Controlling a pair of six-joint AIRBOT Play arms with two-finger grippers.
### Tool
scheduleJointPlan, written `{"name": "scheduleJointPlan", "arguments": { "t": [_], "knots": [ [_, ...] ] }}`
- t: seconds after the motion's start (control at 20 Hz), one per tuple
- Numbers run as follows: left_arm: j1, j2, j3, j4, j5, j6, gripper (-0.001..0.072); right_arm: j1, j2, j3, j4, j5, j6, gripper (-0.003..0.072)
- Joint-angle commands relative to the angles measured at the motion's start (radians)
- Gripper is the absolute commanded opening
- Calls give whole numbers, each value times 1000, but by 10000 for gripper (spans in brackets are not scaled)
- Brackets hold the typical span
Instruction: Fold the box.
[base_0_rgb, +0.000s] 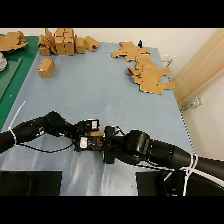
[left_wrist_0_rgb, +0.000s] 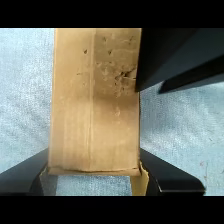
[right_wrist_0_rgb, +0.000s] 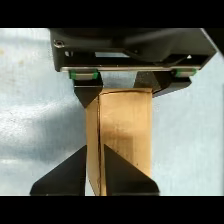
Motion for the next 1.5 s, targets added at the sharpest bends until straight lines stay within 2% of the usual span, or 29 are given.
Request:
{"name": "scheduleJointPlan", "arguments": {
  "t": [0.0,0.1,0.15,0.2,0.3,0.35,0.45,0.55,0.7,0.8,0.85,1.1,1.3,1.45],
  "knots": [
    [1,0,0,0,0,0,528,0,59,14,-72,-13,86,186],
    [1,0,0,0,0,0,528,0,123,21,-129,-75,179,185],
    [1,0,0,0,0,0,527,0,158,21,-156,-132,267,144],
    [1,0,0,0,0,0,527,-6,189,21,-165,-190,389,3],
    [1,0,0,0,0,0,528,-39,256,-2,-101,-247,716,1],
    [1,0,0,0,0,0,527,-54,296,-35,-47,-230,846,1],
    [1,0,0,0,0,0,527,-65,386,-151,37,-123,1147,0],
    [1,0,0,0,0,0,528,-65,475,-308,148,90,1398,0],
    [1,0,0,0,0,0,527,-50,541,-573,500,709,1472,1],
    [1,0,0,0,-2,0,527,-35,526,-679,541,1033,1508,1],
    [1,0,0,0,-1,0,527,-36,506,-698,539,1109,1537,1],
    [1,0,0,0,-2,0,528,-36,320,-695,524,1238,1564,2],
    [1,0,0,0,0,0,527,-36,162,-647,349,1262,1685,3],
    [1,0,0,0,-1,0,527,-36,115,-636,328,1261,1688,2]
  ]
}}
